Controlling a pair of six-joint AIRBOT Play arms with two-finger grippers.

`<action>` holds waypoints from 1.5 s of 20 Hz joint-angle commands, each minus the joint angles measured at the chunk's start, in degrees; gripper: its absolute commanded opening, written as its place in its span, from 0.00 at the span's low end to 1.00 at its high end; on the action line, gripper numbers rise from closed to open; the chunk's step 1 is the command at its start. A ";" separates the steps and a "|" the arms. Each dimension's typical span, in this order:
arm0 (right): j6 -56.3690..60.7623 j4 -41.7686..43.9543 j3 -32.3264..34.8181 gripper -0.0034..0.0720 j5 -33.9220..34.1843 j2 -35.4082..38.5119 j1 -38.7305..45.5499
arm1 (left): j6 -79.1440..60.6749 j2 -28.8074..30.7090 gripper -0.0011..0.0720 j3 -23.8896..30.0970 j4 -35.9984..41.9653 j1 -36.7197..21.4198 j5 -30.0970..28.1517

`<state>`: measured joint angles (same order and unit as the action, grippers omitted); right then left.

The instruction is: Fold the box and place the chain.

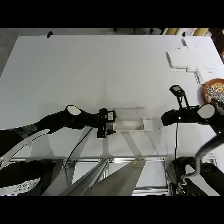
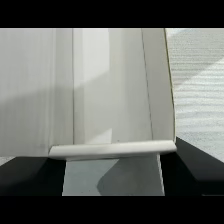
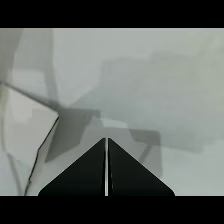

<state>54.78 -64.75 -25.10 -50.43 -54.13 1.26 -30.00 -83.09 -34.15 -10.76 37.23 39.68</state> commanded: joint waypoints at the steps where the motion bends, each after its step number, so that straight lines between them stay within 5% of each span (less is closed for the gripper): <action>1: 1.33 0.90 0.48 0.07 -1.46 -5.27 -4.13 | 0.00 -0.02 0.39 -0.02 -0.02 0.00 -0.02; 6: -3.74 8.04 0.48 0.08 -2.95 -3.34 -6.29 | 0.00 -0.02 0.39 -0.02 -0.02 0.00 -0.02; 13: -4.31 16.83 0.48 0.45 -6.01 1.66 -6.32 | 0.00 -0.02 0.39 -0.02 -0.02 0.00 -0.02; 25: -3.82 22.99 2.01 0.50 -5.97 1.73 -6.32 | 0.00 -0.02 0.39 -0.02 -0.02 0.00 0.00; 27: -3.34 23.08 2.51 0.59 -5.79 1.73 -6.32 | 0.00 -0.02 0.39 -0.02 -0.02 0.00 -0.02; 30: -0.04 23.43 2.49 0.59 -4.90 1.73 -7.06 | 0.00 -0.02 0.39 -0.02 -0.02 0.00 0.00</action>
